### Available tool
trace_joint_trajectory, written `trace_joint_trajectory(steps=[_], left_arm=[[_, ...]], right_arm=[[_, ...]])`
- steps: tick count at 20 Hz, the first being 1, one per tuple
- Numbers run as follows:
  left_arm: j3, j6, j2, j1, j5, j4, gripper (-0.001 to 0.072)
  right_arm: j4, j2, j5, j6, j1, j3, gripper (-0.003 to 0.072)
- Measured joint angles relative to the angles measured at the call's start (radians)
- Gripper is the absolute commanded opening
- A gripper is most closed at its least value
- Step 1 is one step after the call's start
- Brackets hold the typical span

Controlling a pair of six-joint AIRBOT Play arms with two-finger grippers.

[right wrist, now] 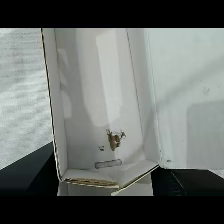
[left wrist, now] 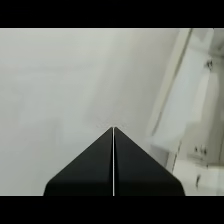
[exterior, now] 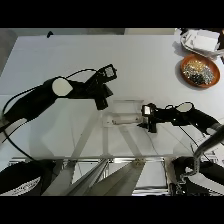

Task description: Fold the box and place the chain.

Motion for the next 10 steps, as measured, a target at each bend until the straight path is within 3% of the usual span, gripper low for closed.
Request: trace_joint_trajectory(steps=[4,10], left_arm=[[-0.035,0.086,0.032,0.026,-0.097,0.012,0.0003],[-0.208,0.479,0.000,0.010,-0.121,-0.269,0.0008]], right_arm=[[0.000,0.000,0.000,0.000,0.000,0.000,0.0410],[0.000,0.000,0.001,0.000,0.000,0.000,0.0410]])
